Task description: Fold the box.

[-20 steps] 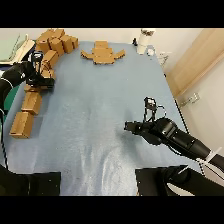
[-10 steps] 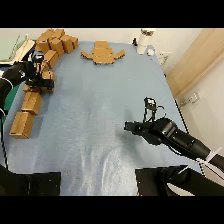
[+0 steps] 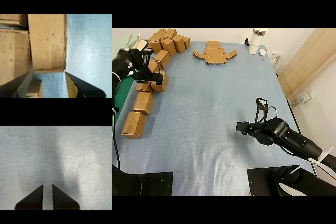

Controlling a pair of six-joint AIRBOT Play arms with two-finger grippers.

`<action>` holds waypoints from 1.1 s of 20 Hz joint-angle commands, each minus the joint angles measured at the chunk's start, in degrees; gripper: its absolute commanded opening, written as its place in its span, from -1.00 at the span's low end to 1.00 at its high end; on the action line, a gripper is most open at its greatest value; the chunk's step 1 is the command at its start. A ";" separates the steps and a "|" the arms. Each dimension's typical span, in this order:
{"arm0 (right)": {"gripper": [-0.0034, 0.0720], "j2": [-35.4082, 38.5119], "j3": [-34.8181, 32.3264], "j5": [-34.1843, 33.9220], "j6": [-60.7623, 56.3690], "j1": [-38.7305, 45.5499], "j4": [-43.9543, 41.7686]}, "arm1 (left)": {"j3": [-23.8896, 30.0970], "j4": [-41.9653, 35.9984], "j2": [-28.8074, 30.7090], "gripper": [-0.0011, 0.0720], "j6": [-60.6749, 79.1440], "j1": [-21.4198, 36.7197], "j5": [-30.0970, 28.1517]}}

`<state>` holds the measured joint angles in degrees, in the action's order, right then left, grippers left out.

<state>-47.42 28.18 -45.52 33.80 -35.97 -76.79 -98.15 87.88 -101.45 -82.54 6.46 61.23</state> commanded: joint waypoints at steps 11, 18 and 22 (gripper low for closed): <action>-0.90 -17.75 20.96 -0.31 32.22 13.05 -18.36 | -12.74 -18.40 0.02 -0.94 3.10 -10.88 17.18; -0.90 -36.26 40.46 -10.71 43.19 15.52 -29.16 | -10.99 -18.32 0.00 -0.95 3.23 -25.49 14.40; -0.90 -40.13 43.45 -12.28 45.51 15.50 -32.35 | -4.70 -18.56 0.04 -0.95 2.95 -30.21 12.50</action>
<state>-84.23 68.60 -55.64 75.81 -20.64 -105.62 -106.19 69.60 -101.43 -79.46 -20.18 75.40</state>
